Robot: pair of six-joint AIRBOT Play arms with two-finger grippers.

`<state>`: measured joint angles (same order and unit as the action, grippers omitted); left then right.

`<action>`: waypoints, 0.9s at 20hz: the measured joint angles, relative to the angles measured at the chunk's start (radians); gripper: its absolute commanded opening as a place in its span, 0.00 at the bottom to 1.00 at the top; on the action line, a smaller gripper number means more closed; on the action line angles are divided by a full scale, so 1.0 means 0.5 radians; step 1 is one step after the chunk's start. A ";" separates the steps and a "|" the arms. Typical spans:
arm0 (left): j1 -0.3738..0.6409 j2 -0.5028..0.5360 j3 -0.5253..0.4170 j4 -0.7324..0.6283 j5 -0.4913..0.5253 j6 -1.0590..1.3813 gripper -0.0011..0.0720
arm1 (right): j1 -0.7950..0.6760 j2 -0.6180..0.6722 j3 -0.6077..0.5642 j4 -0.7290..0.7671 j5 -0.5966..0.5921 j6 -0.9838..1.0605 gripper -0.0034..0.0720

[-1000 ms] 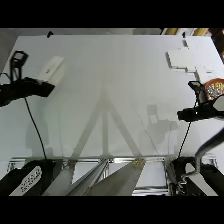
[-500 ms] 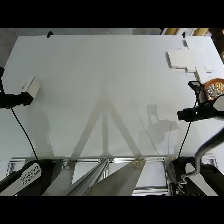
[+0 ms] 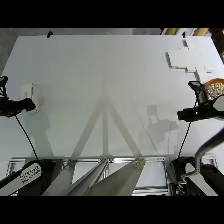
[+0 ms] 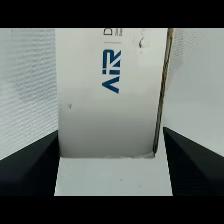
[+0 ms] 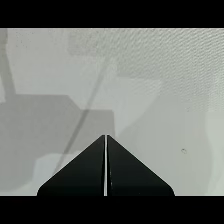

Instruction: Fold the box and place the chain.

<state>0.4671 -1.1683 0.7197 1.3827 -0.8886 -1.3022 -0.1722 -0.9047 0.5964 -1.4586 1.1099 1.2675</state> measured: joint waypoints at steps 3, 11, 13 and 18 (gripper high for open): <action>-0.002 0.105 0.000 0.005 -0.018 -0.037 0.97 | 0.000 0.000 0.000 0.000 0.000 0.000 0.06; -0.005 0.641 0.000 -0.265 -0.122 -0.067 0.76 | 0.000 0.000 0.000 0.000 0.000 0.000 0.06; -0.026 0.739 0.000 -0.294 -0.201 -0.067 0.64 | 0.000 0.000 0.000 0.001 0.000 0.000 0.06; -0.157 0.835 0.000 -0.250 -0.367 -0.066 0.64 | 0.000 0.000 0.000 0.001 0.000 0.000 0.06</action>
<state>0.3885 -0.7506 0.7197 1.2575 -1.0721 -1.3354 -0.1722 -0.9047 0.5964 -1.4582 1.1099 1.2675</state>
